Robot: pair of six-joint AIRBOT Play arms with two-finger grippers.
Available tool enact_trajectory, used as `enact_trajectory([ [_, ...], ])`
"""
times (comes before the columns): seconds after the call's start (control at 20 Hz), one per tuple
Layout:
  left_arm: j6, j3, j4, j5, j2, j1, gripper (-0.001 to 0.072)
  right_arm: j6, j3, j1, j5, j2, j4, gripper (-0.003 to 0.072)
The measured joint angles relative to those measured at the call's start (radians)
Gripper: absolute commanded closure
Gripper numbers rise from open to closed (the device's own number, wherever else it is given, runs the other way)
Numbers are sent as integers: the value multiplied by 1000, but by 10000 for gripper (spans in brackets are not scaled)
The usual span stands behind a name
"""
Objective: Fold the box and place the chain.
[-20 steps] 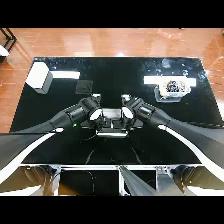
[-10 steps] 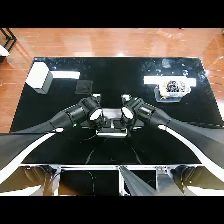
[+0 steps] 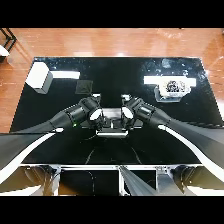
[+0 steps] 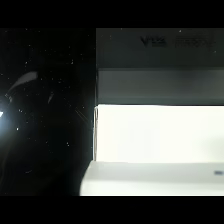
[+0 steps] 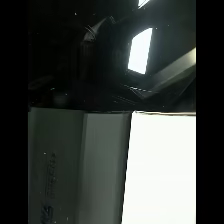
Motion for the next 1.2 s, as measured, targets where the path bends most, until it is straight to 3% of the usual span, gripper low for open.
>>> enact_trajectory([
  [0.1, 4, 0, 1, 0, 0, 0, 694, 0, -1, 0, 15, 5, -9, 306],
  [0.4, 1, 0, 0, 1, 0, 0, 694, -64, 2, -10, 35, 74, -22, 307],
  [0.7, 0, 0, 0, 2, 0, 0, 694, -188, 2, -49, 120, 248, -34, 308],
  [1.0, 0, 0, 0, 2, 0, 0, 694, -273, 2, -158, 198, 433, -194, 308],
  [1.2, 0, 0, 0, 2, 0, 0, 694, -318, -6, -329, 147, 464, -315, 303],
])
